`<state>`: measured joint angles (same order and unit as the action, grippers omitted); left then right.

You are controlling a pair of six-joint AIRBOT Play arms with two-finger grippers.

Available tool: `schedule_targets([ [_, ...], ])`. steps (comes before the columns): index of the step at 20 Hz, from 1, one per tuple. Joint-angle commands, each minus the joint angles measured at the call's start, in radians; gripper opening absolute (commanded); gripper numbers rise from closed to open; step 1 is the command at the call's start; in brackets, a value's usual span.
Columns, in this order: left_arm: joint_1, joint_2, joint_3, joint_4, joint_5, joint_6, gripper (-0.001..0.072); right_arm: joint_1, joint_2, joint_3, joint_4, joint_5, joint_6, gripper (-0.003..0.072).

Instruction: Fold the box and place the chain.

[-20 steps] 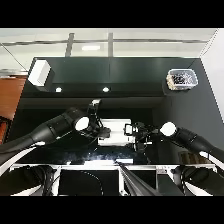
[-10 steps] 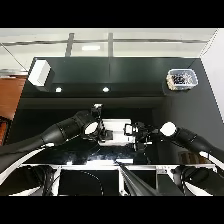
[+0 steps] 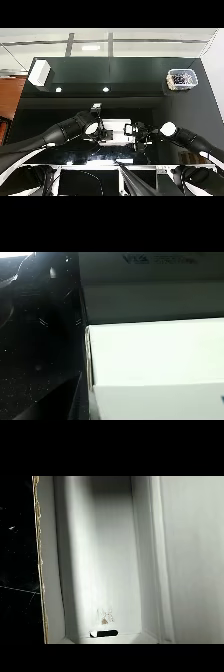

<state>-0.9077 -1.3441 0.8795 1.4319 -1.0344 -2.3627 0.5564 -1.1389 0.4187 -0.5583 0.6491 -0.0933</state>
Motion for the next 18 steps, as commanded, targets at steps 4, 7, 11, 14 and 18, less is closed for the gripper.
schedule_targets([
  [4,-0.001,-0.014,0.009,0.001,0.000,-0.002,0.0270,0.001,0.000,0.000,0.000,0.000,0.000,0.0482],
  [7,-0.001,-0.020,0.009,0.000,-0.008,-0.002,0.0267,0.001,0.000,0.000,0.000,0.000,0.000,0.0482],
  [11,-0.001,-0.045,0.038,0.001,-0.045,-0.002,0.0210,0.001,0.000,0.000,0.000,0.000,0.000,0.0483],
  [14,-0.001,-0.062,0.073,0.005,-0.051,-0.001,0.0065,0.001,0.000,0.000,0.000,0.000,0.000,0.0482],
  [18,-0.001,-0.063,0.077,0.018,-0.077,-0.001,0.0061,0.001,0.000,0.000,0.000,0.000,0.000,0.0482],
])
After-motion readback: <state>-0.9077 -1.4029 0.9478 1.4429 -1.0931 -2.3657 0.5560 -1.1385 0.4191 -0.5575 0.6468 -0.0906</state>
